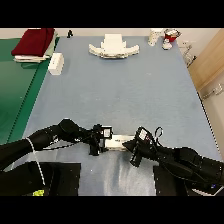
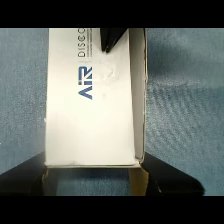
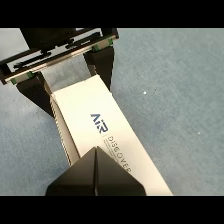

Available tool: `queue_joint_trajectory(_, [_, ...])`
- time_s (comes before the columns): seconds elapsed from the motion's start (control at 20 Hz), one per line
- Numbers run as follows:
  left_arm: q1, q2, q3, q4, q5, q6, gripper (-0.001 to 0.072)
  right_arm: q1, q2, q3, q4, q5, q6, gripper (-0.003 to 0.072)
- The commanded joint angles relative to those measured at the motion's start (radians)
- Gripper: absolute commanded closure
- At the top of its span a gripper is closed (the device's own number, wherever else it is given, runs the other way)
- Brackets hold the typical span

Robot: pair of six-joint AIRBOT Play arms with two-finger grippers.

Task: Fold the box.

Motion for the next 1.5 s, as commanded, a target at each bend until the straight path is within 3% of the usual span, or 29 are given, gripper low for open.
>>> queue_joint_trajectory(0.0, [0.001, 0.0, 0.0, -0.001, -0.001, 0.0, 0.0258, -0.001, -0.024, 0.0, 0.0, -0.051, 0.001, 0.0667])
queue_joint_trajectory(0.3, [0.001, 0.0, 0.0, -0.001, -0.001, 0.0, 0.0258, -0.005, -0.022, 0.018, -0.034, -0.043, 0.0, 0.0667])
queue_joint_trajectory(0.55, [0.001, 0.0, 0.0, -0.001, -0.001, 0.0, 0.0258, -0.077, -0.023, 0.147, -0.043, -0.117, 0.005, 0.0667])
queue_joint_trajectory(0.7, [0.001, 0.0, 0.0, -0.001, -0.001, 0.0, 0.0258, -0.21, -0.023, 0.255, -0.105, -0.291, 0.06, 0.0668])
queue_joint_trajectory(1.0, [0.001, 0.0, 0.0, -0.001, -0.001, 0.0, 0.0258, -0.549, -0.055, 0.498, -0.51, -0.786, 0.559, 0.0668])
queue_joint_trajectory(1.2, [0.001, 0.0, 0.0, -0.001, -0.001, 0.0, 0.0258, -0.692, -0.191, 0.607, -0.53, -1.088, 0.718, 0.0668])
queue_joint_trajectory(1.45, [0.001, 0.0, 0.002, -0.001, 0.006, 0.002, 0.0258, -0.707, -0.309, 0.626, -0.493, -1.133, 0.809, 0.0668])
